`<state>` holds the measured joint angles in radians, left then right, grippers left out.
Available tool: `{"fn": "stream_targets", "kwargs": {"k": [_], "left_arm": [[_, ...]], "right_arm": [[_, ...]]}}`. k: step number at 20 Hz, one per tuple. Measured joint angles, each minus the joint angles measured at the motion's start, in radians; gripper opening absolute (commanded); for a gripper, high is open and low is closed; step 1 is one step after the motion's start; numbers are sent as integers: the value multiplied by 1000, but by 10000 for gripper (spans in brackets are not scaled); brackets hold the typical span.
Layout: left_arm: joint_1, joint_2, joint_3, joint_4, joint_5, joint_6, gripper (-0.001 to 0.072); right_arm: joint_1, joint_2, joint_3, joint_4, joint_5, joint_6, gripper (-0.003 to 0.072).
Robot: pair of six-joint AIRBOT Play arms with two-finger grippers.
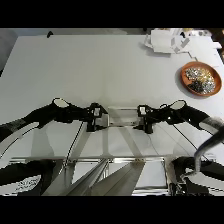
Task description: Fold the box and place the chain.
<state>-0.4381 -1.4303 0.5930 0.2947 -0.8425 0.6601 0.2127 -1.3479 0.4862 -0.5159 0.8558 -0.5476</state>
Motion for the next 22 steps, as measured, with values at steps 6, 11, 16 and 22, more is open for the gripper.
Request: {"fn": "stream_targets", "kwargs": {"k": [6, 11, 16, 22], "left_arm": [[-17, -12, 0, -19, -2, 7, 709], [-34, -20, 1, -48, -8, 10, 709], [-45, -25, 1, -82, -3, 10, 701], [-68, -26, 2, -112, 18, 10, 332]], "right_arm": [[0, 0, 0, 0, 0, 0, 297], [0, 0, 0, 0, 0, 0, 297], [0, 0, 0, 0, 0, 0, 297], [0, 0, 0, 0, 0, -1, 297]]}}
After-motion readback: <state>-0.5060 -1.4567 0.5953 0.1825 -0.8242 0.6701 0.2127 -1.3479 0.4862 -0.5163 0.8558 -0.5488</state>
